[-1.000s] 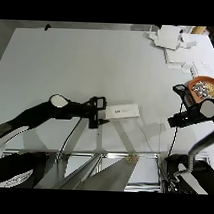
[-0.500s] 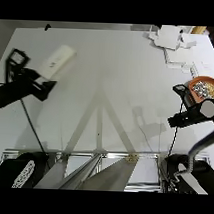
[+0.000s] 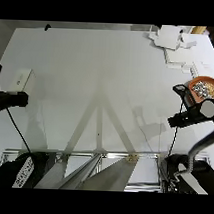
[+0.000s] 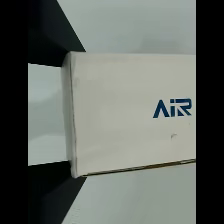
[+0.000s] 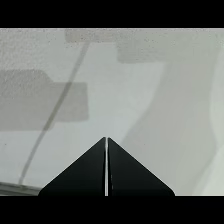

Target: Fold the box and place the chain.

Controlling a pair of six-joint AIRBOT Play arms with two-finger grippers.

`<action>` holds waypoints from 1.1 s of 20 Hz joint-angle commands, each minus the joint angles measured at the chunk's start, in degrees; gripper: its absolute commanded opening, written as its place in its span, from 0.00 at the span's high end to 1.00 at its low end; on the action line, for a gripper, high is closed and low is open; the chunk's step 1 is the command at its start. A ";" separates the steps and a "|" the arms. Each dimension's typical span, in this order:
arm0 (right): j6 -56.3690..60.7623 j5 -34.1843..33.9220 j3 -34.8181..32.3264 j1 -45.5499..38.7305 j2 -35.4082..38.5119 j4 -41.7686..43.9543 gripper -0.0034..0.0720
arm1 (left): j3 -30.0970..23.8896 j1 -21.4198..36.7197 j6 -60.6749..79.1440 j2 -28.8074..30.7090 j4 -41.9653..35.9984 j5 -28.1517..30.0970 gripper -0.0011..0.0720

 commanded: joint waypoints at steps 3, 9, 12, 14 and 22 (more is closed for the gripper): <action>0.00 0.00 -0.04 -0.02 0.04 0.04 0.93 | -2.47 0.90 -3.45 -4.94 0.22 -1.95 0.37; 0.00 0.00 -0.04 -0.02 0.04 0.02 0.93 | -2.47 0.81 -3.43 -5.29 0.22 -3.76 0.02; 0.00 0.00 -0.04 -0.02 0.04 0.02 0.93 | -2.47 0.09 -3.48 1.11 0.20 -6.19 0.03; 0.00 0.00 -0.04 -0.02 0.04 0.02 0.93 | -2.47 -1.40 -3.43 8.17 0.20 -9.18 0.03; 0.00 0.00 -0.04 -0.02 0.04 0.04 0.93 | -2.47 -3.67 -3.41 23.74 0.00 -18.53 0.03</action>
